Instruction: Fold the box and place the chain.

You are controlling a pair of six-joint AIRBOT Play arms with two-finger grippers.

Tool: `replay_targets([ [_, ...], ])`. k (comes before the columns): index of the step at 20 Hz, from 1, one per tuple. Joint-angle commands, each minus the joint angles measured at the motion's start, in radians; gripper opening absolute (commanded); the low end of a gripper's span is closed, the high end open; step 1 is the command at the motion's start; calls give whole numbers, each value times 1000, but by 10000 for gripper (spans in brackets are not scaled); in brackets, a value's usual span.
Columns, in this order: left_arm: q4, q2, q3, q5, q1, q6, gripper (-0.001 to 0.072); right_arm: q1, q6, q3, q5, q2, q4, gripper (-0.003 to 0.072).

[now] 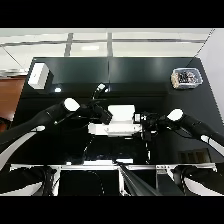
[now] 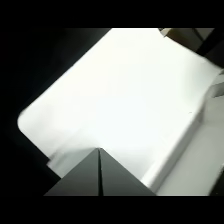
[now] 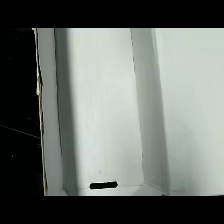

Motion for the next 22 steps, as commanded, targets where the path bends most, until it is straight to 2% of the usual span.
replay_targets([
  [1, 111, 64, 69, -122, 52, -5, 25, 1, 1, 0, 0, 0, 1, 98],
  [4, 247, 196, 50, -238, 131, -35, 25, 1, 1, 0, 0, 0, 1, 98],
  [7, 195, 343, -63, -235, 201, 49, 26, 1, 2, 0, 0, 0, 1, 98],
  [9, 153, 383, -146, -218, 195, 175, 34, 1, 2, 0, 0, 0, 1, 98],
  [10, 179, 378, -176, -219, 172, 285, 199, 1, 1, 0, 0, 0, 1, 98],
  [11, 238, 372, -196, -218, 140, 426, 602, 1, 2, 0, 0, 0, 1, 98],
  [12, 307, 364, -203, -212, 108, 473, 698, 1, 3, 0, 0, 0, 1, 98],
  [14, 459, 335, -203, -157, 42, 477, 700, 1, 3, 0, 0, 0, 1, 98],
  [15, 481, 316, -203, -122, 21, 476, 699, 1, 3, 0, 0, 0, 1, 98],
  [17, 343, 265, -200, -92, 18, 476, 696, 1, 3, 0, 0, 0, 1, 98],
  [18, 282, 235, -187, -123, 17, 477, 696, 1, 3, 0, 0, 0, 1, 98],
  [20, 305, 183, -154, -150, 2, 480, 696, 1, 3, 0, 0, 0, 1, 98],
  [22, 284, 157, -146, -97, 2, 480, 696, 1, 3, 0, 1, 0, 1, 98],
])
